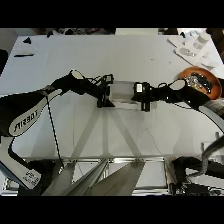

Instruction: Fold the box and place the chain.

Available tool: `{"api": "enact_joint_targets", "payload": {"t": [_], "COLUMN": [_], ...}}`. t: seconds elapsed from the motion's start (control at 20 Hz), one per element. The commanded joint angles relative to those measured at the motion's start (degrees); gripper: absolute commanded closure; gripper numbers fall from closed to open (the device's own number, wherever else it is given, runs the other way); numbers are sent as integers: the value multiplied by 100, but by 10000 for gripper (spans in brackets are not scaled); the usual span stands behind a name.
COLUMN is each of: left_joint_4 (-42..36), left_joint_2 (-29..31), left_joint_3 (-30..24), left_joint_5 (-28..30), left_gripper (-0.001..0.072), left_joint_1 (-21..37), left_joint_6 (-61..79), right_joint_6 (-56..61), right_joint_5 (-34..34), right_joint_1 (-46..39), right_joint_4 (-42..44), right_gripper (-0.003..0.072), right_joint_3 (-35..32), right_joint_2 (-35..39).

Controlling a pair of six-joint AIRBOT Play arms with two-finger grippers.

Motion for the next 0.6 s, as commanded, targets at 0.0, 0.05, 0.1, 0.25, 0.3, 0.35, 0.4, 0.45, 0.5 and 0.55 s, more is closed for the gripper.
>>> {"api": "enact_joint_targets", "payload": {"t": [0.0, 0.05, 0.1, 0.25, 0.3, 0.35, 0.4, 0.45, 0.5, 0.55], "left_joint_4": [4, 4, 4, 4, 4, 4, 4, 4, 4, 4], "left_joint_2": [0, 0, 0, 0, 0, 0, 0, 0, 0, 0], "left_joint_3": [0, 0, 0, 0, 0, 0, -2, -2, -2, 0], "left_joint_5": [2, 2, 2, 2, 2, 4, 4, 2, 4, 2], "left_gripper": [453, 453, 453, 453, 453, 453, 453, 453, 453, 453], "left_joint_1": [2, 2, 2, 2, 2, 2, 2, 2, 2, 2], "left_joint_6": [15, 15, 15, 15, 15, 15, 15, 15, 15, 15], "right_joint_6": [575, 855, 1292, 3049, 3834, 4723, 5602, 6319, 6894, 7287], "right_joint_5": [-4, -7, -9, 20, 44, 138, 321, 564, 839, 1086], "right_joint_1": [-28, -74, -160, -640, -909, -1213, -1513, -1779, -2006, -2155], "right_joint_4": [-20, -22, -68, -579, -861, -1176, -1471, -1794, -2236, -2621], "right_gripper": [675, 675, 675, 675, 675, 676, 676, 676, 676, 680], "right_joint_3": [-2, -2, -2, -2, -2, -2, -2, -9, -28, -70], "right_joint_2": [546, 793, 1080, 1812, 1993, 2100, 2120, 2105, 2090, 2072]}}
